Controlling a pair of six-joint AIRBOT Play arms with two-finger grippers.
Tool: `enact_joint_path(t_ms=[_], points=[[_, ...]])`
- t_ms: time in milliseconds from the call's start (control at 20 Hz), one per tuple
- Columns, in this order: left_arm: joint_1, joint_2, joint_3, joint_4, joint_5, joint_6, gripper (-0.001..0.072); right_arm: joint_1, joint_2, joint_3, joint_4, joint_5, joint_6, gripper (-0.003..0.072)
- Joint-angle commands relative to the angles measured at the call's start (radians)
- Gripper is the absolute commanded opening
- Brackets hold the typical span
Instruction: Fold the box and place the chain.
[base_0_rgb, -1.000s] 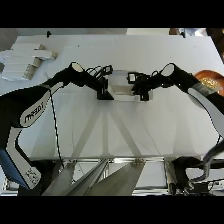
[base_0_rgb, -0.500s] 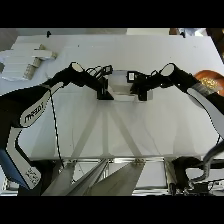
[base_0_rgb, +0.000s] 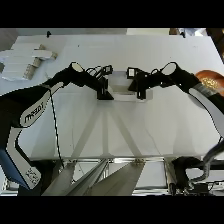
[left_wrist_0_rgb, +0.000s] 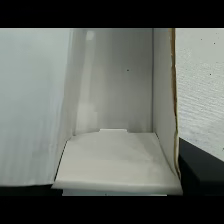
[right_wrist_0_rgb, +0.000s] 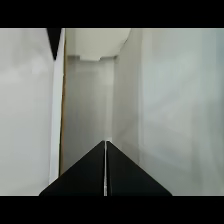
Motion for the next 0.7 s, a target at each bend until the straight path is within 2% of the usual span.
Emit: enact_joint_path(t_ms=[0, 150, 300, 400, 500, 650], points=[[0.0, 0.0, 0.0, 0.0, 0.0, 0.001, 0.0533, 0.0, 0.056, 0.0, 0.083, -0.019, -0.001, 0.0012], [0.0, 0.0, 0.0, 0.0, 0.0, 0.001, 0.0533, -0.013, 0.131, 0.0, 0.047, -0.02, 0.033, 0.0012], [0.0, 0.0, 0.0, 0.0, 0.0, 0.001, 0.0533, -0.073, 0.189, 0.0, -0.038, -0.018, 0.208, 0.0012], [0.0, 0.0, 0.0, 0.0, 0.0, 0.001, 0.0533, -0.138, 0.207, 0.0, -0.128, -0.01, 0.404, 0.0011], [0.0, 0.0, 0.0, 0.0, 0.0, 0.001, 0.0533, -0.211, 0.206, 0.0, -0.235, 0.018, 0.694, 0.0011], [0.0, 0.0, 0.0, 0.0, 0.0, 0.001, 0.0533, -0.309, 0.2, 0.0, -0.409, 0.109, 1.054, 0.0011]])
